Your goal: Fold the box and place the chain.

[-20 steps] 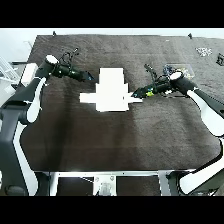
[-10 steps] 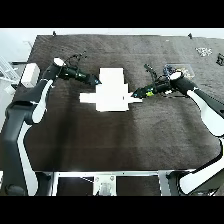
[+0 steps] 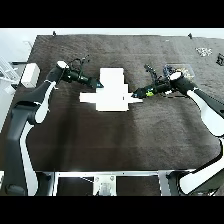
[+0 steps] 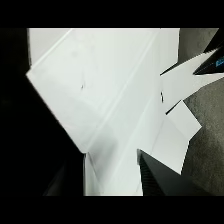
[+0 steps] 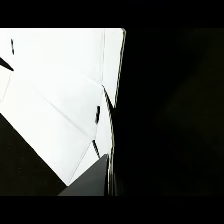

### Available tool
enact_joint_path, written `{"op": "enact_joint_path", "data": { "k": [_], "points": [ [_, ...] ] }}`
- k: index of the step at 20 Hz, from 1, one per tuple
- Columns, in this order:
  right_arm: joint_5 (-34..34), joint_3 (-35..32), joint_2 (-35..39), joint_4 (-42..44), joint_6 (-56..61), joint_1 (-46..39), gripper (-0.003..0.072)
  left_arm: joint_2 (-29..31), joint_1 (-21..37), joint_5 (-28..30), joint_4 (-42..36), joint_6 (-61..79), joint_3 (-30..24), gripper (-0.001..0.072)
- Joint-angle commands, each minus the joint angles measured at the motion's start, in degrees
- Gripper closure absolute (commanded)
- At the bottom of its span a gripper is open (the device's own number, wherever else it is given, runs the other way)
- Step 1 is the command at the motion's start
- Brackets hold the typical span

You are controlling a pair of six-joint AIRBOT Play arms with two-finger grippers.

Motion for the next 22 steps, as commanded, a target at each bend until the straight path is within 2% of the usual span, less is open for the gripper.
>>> {"op": "enact_joint_path", "data": {
  "k": [1,6,7,8,9,14,16,22],
  "points": [
    [0.04,-0.02,-0.04,-0.17,0.00,0.04,0.0674,-0.39,-0.04,-0.46,-2.05,1.84,0.07,0.0247],
    [0.04,-0.02,-0.07,-0.61,0.00,0.04,0.0674,-0.48,-0.04,-0.50,-3.04,2.25,0.07,0.0256],
    [0.04,-0.02,-0.07,-0.61,0.00,0.04,0.0674,-0.48,-0.04,-0.44,-3.04,2.27,0.07,0.0305],
    [0.04,-0.02,-0.07,-0.61,0.00,0.04,0.0674,-0.48,-0.04,-0.48,-3.04,2.27,0.07,0.0306],
    [0.04,-0.02,-0.07,-0.61,0.00,0.04,0.0674,-0.50,-0.04,-0.48,-3.04,2.29,0.07,0.0352],
    [0.04,-0.02,-0.09,-0.61,-0.02,0.04,0.0674,-0.50,-0.04,-0.48,-3.04,2.91,0.07,0.0364],
    [0.04,-0.02,-0.09,-0.61,-0.17,0.04,0.0674,-0.50,-0.04,-0.39,-3.06,3.32,0.07,0.0461],
    [0.07,-0.02,-0.11,-0.61,-0.15,0.04,0.0674,-0.50,-0.04,-0.46,-3.17,3.78,0.07,0.0462]
  ]
}}
